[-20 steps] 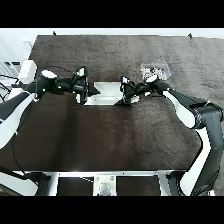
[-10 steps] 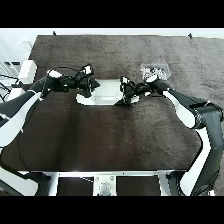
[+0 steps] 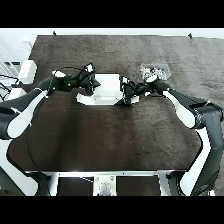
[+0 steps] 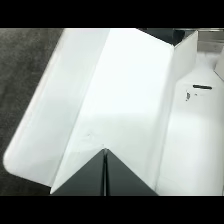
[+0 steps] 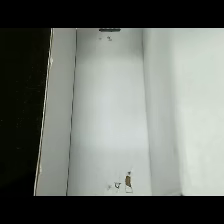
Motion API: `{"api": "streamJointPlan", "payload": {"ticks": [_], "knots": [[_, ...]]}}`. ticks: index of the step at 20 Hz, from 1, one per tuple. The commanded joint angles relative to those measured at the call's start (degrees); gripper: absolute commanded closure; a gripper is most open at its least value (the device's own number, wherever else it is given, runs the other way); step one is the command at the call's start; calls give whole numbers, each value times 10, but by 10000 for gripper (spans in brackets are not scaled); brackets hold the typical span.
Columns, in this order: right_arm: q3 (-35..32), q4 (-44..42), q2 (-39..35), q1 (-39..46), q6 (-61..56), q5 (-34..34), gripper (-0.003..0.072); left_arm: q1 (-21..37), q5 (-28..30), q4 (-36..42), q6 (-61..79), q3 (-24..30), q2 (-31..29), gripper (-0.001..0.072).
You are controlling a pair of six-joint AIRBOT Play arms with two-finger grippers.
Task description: Fold the box and place the chain.
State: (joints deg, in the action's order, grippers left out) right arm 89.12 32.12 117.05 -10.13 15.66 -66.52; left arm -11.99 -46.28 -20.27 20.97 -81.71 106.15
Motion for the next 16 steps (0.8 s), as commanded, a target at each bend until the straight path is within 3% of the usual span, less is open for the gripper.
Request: {"api": "streamJointPlan", "payload": {"ticks": [1, 12, 16], "knots": [[0, 0, 0, 0, 0, 0, 51, 0, -8, -3, -10, -2, 14, 692], [0, 0, 0, 0, 0, 0, 51, 0, -31, -3, -11, -27, 24, 690], [0, 0, 0, 0, 0, 0, 51, 16, -87, -30, -20, -44, -11, 687]]}}
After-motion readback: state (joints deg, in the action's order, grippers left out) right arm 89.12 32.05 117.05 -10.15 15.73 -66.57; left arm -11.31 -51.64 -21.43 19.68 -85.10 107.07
